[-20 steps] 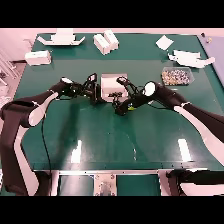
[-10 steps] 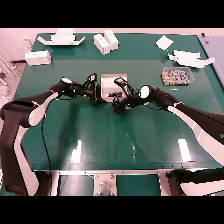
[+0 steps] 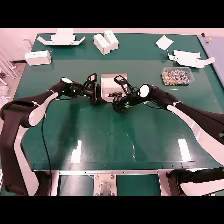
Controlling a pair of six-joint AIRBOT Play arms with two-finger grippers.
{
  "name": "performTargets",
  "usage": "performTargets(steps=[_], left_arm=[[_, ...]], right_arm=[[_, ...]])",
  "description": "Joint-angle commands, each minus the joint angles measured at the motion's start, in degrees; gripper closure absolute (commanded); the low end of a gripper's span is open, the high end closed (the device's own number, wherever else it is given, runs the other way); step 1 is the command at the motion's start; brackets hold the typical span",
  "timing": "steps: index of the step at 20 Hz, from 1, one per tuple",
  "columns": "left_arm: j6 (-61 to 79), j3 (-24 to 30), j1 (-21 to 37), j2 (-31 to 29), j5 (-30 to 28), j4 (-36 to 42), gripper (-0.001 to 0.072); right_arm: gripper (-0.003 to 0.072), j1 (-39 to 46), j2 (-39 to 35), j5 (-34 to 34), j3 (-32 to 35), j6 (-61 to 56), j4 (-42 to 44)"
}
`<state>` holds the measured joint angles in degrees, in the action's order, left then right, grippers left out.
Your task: Fold the box and place the chain.
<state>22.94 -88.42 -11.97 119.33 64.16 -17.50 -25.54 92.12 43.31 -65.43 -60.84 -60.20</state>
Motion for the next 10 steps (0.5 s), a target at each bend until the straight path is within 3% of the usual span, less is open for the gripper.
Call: performTargets(steps=[1, 3, 6, 10], left_arm=[[0.02, -0.02, 0.04, -0.04, -0.04, -0.02, 0.0077], [0.02, -0.02, 0.04, -0.04, -0.02, -0.02, 0.0077], [0.02, -0.02, 0.04, -0.04, -0.04, -0.02, 0.0077], [0.02, -0.02, 0.07, -0.04, -0.07, -0.02, 0.0077]], right_arm=[[0.0406, -0.02, 1.49, 0.26, -0.07, 0.00, -0.76], [0.0436, -0.02, 2.36, 0.50, -0.07, 0.00, -1.60], [0.0675, -0.02, 2.84, 1.29, -0.11, 0.00, -1.53], [0.0676, -0.02, 2.14, 6.64, -3.23, -0.44, -1.53]])
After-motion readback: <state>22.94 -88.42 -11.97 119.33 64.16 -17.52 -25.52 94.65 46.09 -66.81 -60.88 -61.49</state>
